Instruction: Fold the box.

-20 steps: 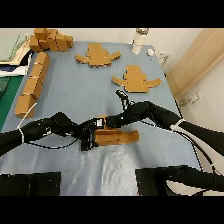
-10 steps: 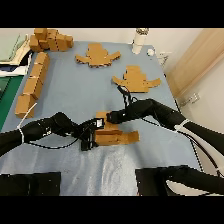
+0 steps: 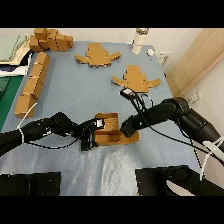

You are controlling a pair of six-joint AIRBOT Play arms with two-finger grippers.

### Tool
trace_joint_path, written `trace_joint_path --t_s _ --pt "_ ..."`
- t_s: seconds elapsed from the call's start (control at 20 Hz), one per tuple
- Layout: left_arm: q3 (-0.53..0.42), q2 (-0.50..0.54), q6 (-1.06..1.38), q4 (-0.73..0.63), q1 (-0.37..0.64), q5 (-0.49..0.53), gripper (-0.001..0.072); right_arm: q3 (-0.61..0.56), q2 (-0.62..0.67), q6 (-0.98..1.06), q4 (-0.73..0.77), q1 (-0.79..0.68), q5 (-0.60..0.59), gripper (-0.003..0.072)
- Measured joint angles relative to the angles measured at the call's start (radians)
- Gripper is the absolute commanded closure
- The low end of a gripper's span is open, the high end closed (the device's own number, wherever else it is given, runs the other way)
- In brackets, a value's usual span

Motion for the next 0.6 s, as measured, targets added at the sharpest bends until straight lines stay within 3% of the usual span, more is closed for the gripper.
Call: trace_joint_path --t_s 0.1,0.2,0.5,0.6 --pt "0.0 0.0 0.0 0.0 0.0 0.0 0.0189 -0.044 0.026 -0.085 -0.033 0.011 -0.052 0.0242" --pt "0.0 0.0 0.0 0.0 0.0 0.0 0.0189 -0.084 0.026 -0.201 -0.062 0.017 -0.053 0.0083" --pt "0.0 0.0 0.0 0.0 0.0 0.0 0.0189 -0.132 -0.071 -0.558 -0.094 0.023 0.124 0.0088" --pt "0.0 0.0 0.0 -0.001 0.0 0.0 0.0189 -0.137 -0.1 -0.639 -0.079 0.025 0.169 0.0234"
